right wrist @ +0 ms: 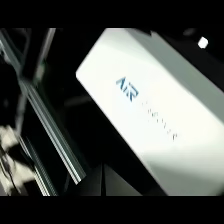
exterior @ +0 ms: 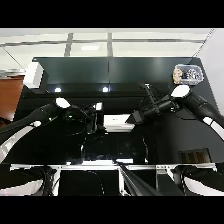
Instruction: Fold the box and place the chain.
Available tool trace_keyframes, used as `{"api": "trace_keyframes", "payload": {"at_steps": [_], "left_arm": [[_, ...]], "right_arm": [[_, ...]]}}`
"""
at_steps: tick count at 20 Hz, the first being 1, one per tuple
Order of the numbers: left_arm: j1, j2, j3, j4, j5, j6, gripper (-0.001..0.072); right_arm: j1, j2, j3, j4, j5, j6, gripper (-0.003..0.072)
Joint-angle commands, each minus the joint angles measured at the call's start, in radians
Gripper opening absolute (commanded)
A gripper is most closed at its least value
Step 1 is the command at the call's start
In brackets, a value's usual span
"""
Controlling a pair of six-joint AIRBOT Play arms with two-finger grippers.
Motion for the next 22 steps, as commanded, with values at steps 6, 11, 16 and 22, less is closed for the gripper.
{"api": "trace_keyframes", "payload": {"at_steps": [6, 11, 16, 22], "left_arm": [[0.000, -0.001, 0.000, 0.000, 0.000, 0.001, 0.0291], [0.000, -0.001, 0.000, 0.000, 0.000, 0.001, 0.0290], [0.000, -0.001, 0.000, 0.000, 0.000, 0.001, 0.0290], [0.000, -0.001, 0.000, 0.000, 0.000, 0.001, 0.0290]], "right_arm": [[0.056, -0.101, -0.037, 0.132, -0.144, 0.047, 0.0010], [0.057, -0.128, -0.037, 0.090, -0.156, 0.055, 0.0010], [0.057, -0.135, -0.037, 0.051, -0.179, 0.068, 0.0010], [0.057, -0.135, -0.037, 0.047, -0.204, 0.057, 0.0010]]}}
